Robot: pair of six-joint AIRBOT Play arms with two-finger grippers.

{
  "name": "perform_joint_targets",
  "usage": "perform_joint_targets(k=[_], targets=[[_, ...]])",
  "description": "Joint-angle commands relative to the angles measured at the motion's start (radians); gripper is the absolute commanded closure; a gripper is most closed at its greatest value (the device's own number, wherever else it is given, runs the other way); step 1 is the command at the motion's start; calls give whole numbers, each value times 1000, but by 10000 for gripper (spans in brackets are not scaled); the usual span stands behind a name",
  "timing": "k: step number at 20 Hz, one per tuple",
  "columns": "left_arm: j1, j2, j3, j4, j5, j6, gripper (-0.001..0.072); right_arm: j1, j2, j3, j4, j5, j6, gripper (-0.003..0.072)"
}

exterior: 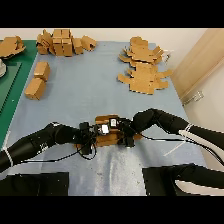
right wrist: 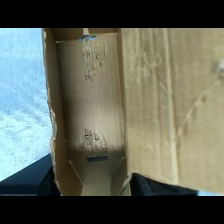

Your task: Fold the box.

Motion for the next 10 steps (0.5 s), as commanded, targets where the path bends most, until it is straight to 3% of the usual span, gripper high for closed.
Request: perform_joint_targets(k=[1, 2, 3, 4, 5, 6, 10], targets=[[13, 1, 0, 1, -34, -10, 696, 0, -1, 0, 1, 0, 3, 244], [12, 1, 0, 1, -34, -10, 695, 0, -1, 0, 1, 0, 3, 243], [12, 1, 0, 1, -33, -10, 581, 0, -1, 0, 1, 0, 3, 243], [12, 1, 0, 0, -31, -10, 335, 0, -1, 0, 1, 0, 3, 243], [12, 1, 0, -3, -29, -10, 360, 0, -1, 0, 1, 0, 3, 243], [12, 1, 2, -3, -29, -10, 481, 0, -1, 0, 1, 0, 3, 244], [12, 1, 3, -3, -24, -9, 484, 0, -1, 0, 1, 0, 3, 243]])
